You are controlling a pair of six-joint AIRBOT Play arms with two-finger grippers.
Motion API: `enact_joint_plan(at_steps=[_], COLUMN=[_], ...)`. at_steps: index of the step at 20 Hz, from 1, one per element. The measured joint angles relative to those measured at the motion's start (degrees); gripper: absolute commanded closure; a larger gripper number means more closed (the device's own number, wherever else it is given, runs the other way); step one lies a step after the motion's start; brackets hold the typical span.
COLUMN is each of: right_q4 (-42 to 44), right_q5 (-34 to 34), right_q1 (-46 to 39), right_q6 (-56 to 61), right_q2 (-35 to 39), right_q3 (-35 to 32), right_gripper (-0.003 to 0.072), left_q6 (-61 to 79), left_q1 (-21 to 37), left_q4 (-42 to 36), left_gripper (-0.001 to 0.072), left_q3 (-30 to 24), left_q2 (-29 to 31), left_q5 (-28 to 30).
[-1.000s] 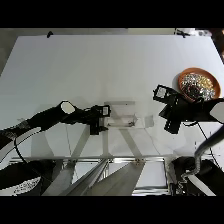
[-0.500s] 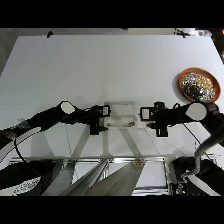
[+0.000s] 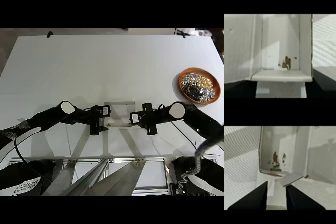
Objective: Fold the box and place the chain.
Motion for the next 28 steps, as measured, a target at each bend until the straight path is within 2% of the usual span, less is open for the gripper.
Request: enact_joint_plan(at_steps=[2,3,4,21,22,24,26,28], right_q4=[0.4,0.6,1.1,7.9,8.1,8.3,8.5,8.5], right_q5=[-0.5,-0.5,-0.5,-4.4,-4.4,-4.5,-4.6,-4.7], right_q1=[-0.4,-0.5,-0.5,4.3,4.5,4.8,5.0,5.1], right_q6=[-0.2,-0.2,-0.2,-0.5,-0.5,-0.5,-0.5,-0.5], right_q2=[-0.4,-0.5,-0.6,-3.2,-3.8,-4.6,-5.1,-5.4], right_q3=[0.0,0.0,0.0,0.0,0.0,0.0,0.0,0.0], right_gripper=[0.0477,0.0528,0.0543,0.0534,0.0524,0.0418,0.0249,0.0250], left_q6=[0.0,0.0,0.0,0.0,0.0,0.0,0.0,0.0], left_q1=[0.0,0.0,0.0,0.0,0.0,0.0,0.0,0.0], left_q4=[0.0,0.0,0.0,0.1,0.1,0.1,0.1,0.1], left_gripper=[0.0486,0.0486,0.0486,0.0486,0.0486,0.0486,0.0486,0.0486], left_q3=[0.0,0.0,0.0,0.0,0.0,0.0,0.0,0.0], left_q2=[0.0,0.0,0.0,0.0,0.0,0.0,0.0,0.0], left_q5=[0.0,0.0,0.0,0.0,0.0,0.0,-0.1,-0.1])
